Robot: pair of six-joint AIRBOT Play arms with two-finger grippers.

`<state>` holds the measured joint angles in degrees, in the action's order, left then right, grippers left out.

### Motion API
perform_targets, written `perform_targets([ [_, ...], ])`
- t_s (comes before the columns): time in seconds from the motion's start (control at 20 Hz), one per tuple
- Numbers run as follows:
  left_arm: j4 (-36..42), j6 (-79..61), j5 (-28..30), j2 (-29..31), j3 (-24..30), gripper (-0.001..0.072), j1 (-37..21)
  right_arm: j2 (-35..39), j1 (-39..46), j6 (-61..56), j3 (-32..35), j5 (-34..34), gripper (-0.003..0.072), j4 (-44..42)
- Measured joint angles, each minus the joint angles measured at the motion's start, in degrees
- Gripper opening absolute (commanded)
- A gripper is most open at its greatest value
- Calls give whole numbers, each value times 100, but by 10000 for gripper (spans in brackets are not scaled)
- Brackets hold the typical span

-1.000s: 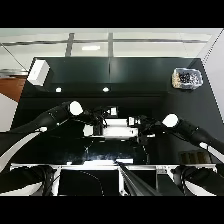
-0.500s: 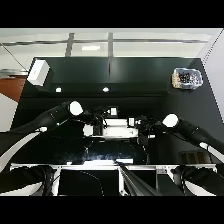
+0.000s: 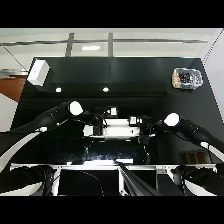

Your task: Fold the box and place the chain.

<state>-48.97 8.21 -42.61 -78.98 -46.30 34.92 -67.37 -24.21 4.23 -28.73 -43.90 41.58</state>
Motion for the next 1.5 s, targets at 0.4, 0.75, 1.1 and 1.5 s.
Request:
perform_targets([
  [0.4,-2,0,2,0,-2,26,0,0,2,157,0,85,704,-304],
  [0.75,-7,-4,-4,0,-2,30,0,-50,2,208,0,66,465,-398],
  [1.1,-2,105,-2,15,-31,521,-31,-55,2,223,0,-2,464,-404],
  [1.5,-380,973,-754,584,-229,525,-739,-55,2,203,0,4,464,-409],
])
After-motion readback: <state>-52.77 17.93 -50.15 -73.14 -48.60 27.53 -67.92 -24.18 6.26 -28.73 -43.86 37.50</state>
